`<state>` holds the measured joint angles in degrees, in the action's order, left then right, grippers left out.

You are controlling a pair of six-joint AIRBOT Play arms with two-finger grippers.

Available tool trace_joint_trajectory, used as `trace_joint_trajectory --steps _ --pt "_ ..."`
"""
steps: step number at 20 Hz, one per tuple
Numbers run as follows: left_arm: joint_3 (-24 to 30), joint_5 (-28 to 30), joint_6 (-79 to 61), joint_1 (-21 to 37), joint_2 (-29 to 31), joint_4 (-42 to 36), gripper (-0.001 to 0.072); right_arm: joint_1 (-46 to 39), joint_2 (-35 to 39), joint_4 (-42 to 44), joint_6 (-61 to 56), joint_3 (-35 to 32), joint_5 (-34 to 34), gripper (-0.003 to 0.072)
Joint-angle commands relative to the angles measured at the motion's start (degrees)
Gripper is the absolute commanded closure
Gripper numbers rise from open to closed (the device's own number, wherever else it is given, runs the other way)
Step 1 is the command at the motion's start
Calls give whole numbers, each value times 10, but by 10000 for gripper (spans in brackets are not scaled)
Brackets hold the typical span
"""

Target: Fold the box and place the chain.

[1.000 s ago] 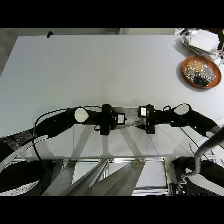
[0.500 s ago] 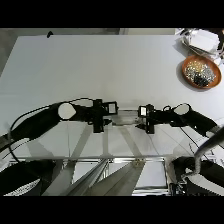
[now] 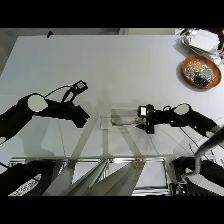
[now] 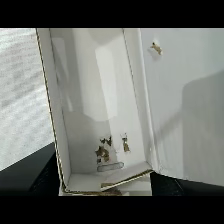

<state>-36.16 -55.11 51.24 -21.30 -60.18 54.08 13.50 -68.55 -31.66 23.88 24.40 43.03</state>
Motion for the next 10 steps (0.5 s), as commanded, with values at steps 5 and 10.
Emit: trace_joint_trajectory --steps 5,10 --pt "19 60 92 -1 -108 -96 705 0 0 0 0 0 0 351" --pt "19 78 92 -40 -144 -133 705 0 0 0 0 0 0 351"
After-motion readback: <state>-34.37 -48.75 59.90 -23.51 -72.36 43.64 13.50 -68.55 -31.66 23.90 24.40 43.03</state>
